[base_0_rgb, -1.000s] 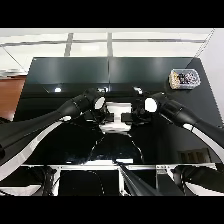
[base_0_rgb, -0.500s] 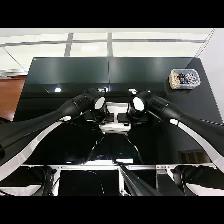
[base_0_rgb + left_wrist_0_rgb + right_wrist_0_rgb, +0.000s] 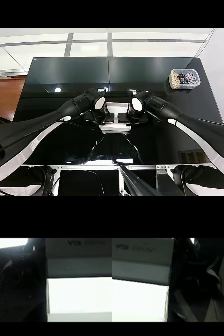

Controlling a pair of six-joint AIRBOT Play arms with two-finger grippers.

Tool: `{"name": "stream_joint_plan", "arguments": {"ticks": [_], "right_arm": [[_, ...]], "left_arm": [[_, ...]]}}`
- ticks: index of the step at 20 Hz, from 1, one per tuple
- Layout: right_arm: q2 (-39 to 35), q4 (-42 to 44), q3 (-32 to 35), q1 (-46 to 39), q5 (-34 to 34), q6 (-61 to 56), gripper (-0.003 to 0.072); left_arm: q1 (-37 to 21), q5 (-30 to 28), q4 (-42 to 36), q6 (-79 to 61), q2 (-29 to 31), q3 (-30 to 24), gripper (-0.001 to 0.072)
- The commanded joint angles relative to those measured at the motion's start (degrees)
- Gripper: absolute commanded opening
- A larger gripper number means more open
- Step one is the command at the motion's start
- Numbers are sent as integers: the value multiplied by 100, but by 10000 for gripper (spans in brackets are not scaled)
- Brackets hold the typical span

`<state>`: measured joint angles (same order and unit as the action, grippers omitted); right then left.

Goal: Fold the box and place the chain.

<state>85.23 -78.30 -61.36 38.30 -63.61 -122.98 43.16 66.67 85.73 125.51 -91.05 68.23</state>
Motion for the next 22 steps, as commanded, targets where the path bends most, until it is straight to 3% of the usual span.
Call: {"name": "stream_joint_plan", "arguments": {"ticks": [1, 2, 3, 4, 6, 7, 9, 16, 17, 18, 19, 22], "right_arm": [[4, 24, -7, 2, 39, 7, 13], [4, 33, -7, 2, 81, 4, 39], [4, 39, -7, 2, 109, 2, 220], [4, 39, -7, 2, 116, -4, 332], [4, 42, -7, 2, 109, -4, 331], [4, 46, -7, 2, 109, -4, 280], [4, 46, -7, 2, 114, 2, 10], [0, 157, -7, 2, 227, 177, 27], [-11, 153, -7, 2, 205, 175, 94], [-37, 153, -7, 0, 197, 177, 343], [-81, 140, -7, 0, 199, 177, 455], [-269, 98, -7, -7, 177, 337, 454]], "left_arm": [[-2, -13, 11, -13, -4, 2, 27], [-2, -11, 11, -13, -4, 2, 27], [-2, -11, 11, -13, -4, 2, 27], [-2, -13, 11, -13, -4, 2, 27], [-2, -13, 11, -13, -4, 2, 27], [-2, -15, 11, -13, -4, 2, 27], [-2, -13, 11, -13, -4, 2, 27], [-2, -11, 11, -13, -4, 2, 27], [-2, -11, 11, -13, -4, 2, 27], [-2, -11, 11, -13, -4, 2, 27], [-2, -11, 11, -13, -4, 2, 27], [-2, -11, 11, -13, -4, 2, 27]]}}
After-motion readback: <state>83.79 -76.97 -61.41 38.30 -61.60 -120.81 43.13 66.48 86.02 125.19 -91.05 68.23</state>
